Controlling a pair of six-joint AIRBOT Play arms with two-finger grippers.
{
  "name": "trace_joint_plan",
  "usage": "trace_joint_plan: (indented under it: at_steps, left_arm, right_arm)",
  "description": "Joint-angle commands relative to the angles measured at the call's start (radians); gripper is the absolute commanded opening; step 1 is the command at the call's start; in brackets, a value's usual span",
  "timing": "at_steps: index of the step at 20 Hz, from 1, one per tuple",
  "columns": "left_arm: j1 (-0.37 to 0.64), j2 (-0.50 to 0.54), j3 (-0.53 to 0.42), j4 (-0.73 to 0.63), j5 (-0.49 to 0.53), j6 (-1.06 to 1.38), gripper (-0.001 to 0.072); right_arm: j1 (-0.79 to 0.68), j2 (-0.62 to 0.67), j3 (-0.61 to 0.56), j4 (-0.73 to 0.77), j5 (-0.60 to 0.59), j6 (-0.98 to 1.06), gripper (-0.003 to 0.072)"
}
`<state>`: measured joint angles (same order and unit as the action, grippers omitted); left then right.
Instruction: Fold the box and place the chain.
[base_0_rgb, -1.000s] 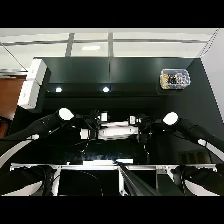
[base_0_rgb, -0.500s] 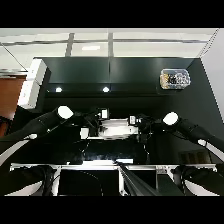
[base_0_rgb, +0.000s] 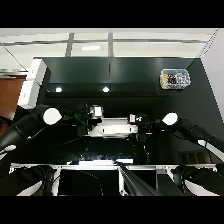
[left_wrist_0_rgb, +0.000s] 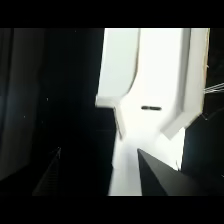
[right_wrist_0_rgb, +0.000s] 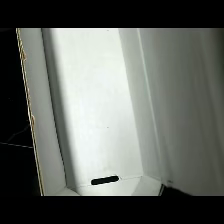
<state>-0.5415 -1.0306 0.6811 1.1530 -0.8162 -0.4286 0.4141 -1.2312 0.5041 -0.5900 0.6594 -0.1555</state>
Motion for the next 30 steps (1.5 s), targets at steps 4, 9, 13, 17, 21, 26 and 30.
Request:
trace_joint_plan:
  at_steps: [4,9,13,17,21,26,30]
  left_arm:
    - [-0.043,0.048,0.001,-0.03,-0.245,-0.346,0.0029]
    - [-0.086,0.001,-0.002,-0.286,0.139,-0.496,0.0033]
    - [-0.091,-0.097,-0.002,-0.276,0.375,-0.493,0.0033]
    - [-0.094,-0.169,0.0,-0.275,0.426,-0.492,0.0032]
    - [-0.094,-0.174,0.0,-0.275,0.436,-0.492,0.0033]
    - [-0.095,-0.217,0.0,-0.271,0.341,-0.491,0.0033]
    - [-0.093,-0.225,0.001,-0.271,0.337,-0.43,0.0033]
  right_arm:
    - [0.0,0.001,0.001,0.002,-0.008,0.006,0.0485]
    - [0.0,0.001,0.001,0.002,-0.008,0.006,0.0484]
    - [0.0,0.001,0.001,0.002,-0.008,0.006,0.0485]
    - [0.0,0.001,0.001,0.002,-0.008,0.006,0.0484]
    - [0.0,0.001,0.001,0.002,-0.008,0.006,0.0484]
    - [0.0,0.001,0.001,0.002,-0.008,0.006,0.0484]
    - [0.0,0.001,0.001,0.002,-0.008,0.006,0.0484]
